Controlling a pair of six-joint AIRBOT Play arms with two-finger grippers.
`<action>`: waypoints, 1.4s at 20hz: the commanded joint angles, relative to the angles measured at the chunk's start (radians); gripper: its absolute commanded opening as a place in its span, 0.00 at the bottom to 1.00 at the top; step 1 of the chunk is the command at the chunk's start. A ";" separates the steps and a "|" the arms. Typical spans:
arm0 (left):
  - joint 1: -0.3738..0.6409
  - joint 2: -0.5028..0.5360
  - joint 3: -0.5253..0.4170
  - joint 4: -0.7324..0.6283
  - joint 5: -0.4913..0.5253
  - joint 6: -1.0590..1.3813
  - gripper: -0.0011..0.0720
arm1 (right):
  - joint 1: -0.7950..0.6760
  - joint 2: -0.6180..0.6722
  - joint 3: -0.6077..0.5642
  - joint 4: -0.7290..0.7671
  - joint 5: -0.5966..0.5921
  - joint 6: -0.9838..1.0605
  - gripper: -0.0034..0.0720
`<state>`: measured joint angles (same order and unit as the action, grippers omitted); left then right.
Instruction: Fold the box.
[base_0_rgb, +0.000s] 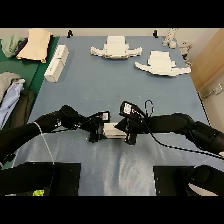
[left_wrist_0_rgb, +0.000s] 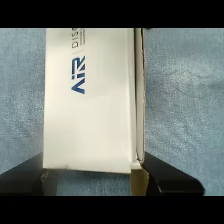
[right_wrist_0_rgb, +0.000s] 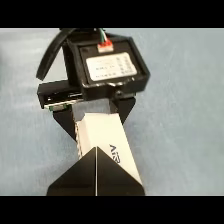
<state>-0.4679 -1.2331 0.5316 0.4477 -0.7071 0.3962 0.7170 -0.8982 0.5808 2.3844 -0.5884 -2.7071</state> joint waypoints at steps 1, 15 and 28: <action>0.000 0.000 0.000 0.000 0.000 0.000 0.69 | 0.001 0.022 -0.074 0.074 0.130 0.127 0.05; 0.000 0.000 0.000 0.000 0.000 0.000 0.69 | 0.064 0.018 -0.203 0.120 0.292 0.142 0.05; 0.000 0.000 0.000 0.000 0.000 0.000 0.69 | 0.064 -0.029 -0.217 0.118 0.292 0.142 0.05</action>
<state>-0.4679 -1.2331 0.5312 0.4480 -0.7059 0.3958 0.7807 -0.9241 0.3641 2.5053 -0.2935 -2.5656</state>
